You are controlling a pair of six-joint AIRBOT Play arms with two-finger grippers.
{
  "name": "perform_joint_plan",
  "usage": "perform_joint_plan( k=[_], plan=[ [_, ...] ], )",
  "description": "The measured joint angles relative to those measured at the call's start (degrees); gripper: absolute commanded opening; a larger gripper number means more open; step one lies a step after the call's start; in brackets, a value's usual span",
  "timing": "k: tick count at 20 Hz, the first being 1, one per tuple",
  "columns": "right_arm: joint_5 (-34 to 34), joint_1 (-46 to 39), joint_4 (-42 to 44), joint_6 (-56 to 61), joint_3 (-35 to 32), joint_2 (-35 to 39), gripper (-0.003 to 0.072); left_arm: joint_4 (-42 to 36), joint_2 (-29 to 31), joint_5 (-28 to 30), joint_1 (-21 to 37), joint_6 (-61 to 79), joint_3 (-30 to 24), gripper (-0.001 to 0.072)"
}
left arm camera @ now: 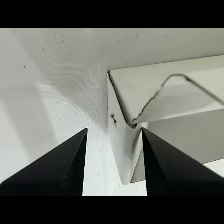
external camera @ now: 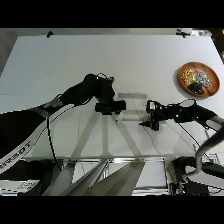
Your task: Fold the box and place the chain.
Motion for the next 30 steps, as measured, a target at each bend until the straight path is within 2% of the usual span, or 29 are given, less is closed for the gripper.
perform_joint_plan(
  k=[5, 10, 15, 19, 21, 25, 27, 30],
  plan=[
    [0.02, 0.00, 0.00, -0.02, 0.00, 0.00, 0.0412, 1.05, -2.84, 7.98, 0.46, 0.46, 7.37, 0.0353],
    [0.09, 0.02, 0.00, 0.00, 0.00, 0.00, 0.0412, 1.46, -4.74, 12.46, -0.28, 0.61, 10.08, 0.0353],
    [0.15, 0.02, 0.02, 0.00, 0.02, 0.00, 0.0412, 2.91, -5.14, 12.59, -2.40, -0.09, 10.60, 0.0354],
    [0.17, 0.02, 0.02, 0.00, 0.02, 0.00, 0.0412, 5.38, -5.44, 10.29, -3.93, -2.75, 10.67, 0.0346],
    [0.20, 0.00, 0.02, 0.00, 0.00, 0.00, 0.0412, 6.01, -5.88, 8.81, -4.39, -3.96, 10.67, 0.0316],
    [0.24, 0.02, 0.02, 0.02, 0.02, 0.00, 0.0412, 6.49, -7.15, 7.37, -4.72, -5.40, 10.67, 0.0314],
    [0.24, 0.02, 0.02, 0.02, 0.02, 0.00, 0.0412, 6.51, -7.76, 6.95, -4.81, -5.68, 10.67, 0.0250],
    [0.24, 0.00, 0.02, 0.02, 0.02, 0.00, 0.0412, 6.64, -8.46, 6.64, -4.83, -6.03, 10.67, 0.0250]
  ],
)
